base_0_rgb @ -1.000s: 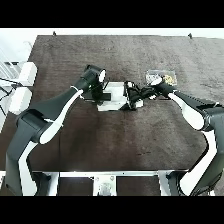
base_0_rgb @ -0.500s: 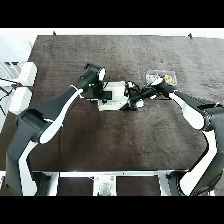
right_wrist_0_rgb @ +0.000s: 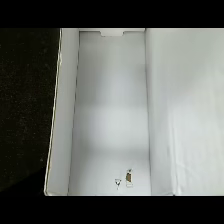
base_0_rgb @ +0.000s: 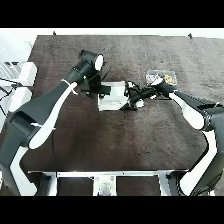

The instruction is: Fold the box and place the chain.

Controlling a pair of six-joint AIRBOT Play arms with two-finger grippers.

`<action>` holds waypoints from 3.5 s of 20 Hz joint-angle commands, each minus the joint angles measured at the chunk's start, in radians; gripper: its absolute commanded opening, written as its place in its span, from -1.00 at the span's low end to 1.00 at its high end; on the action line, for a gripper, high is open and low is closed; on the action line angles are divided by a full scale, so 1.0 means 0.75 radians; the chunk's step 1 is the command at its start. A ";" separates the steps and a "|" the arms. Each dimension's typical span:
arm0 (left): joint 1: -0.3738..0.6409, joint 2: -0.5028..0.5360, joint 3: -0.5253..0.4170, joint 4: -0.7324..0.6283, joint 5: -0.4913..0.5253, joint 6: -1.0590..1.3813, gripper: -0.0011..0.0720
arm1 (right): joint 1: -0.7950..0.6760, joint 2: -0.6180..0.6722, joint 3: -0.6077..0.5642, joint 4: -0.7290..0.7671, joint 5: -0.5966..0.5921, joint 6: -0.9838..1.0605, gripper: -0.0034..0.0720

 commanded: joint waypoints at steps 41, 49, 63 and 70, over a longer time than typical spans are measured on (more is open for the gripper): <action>0.602 0.209 -0.862 -1.224 0.495 2.914 0.96 | 0.001 0.001 -0.001 0.001 0.001 0.002 0.45; 0.599 0.135 -0.861 -1.291 0.637 3.003 0.95 | 0.001 0.001 -0.001 0.001 0.000 0.001 0.45; 0.503 0.086 -0.844 -1.233 0.747 2.934 0.96 | 0.001 0.001 -0.001 0.001 0.001 0.002 0.46; 0.503 0.045 -0.775 -1.242 0.657 2.933 0.96 | 0.001 0.001 -0.001 0.001 0.000 0.002 0.45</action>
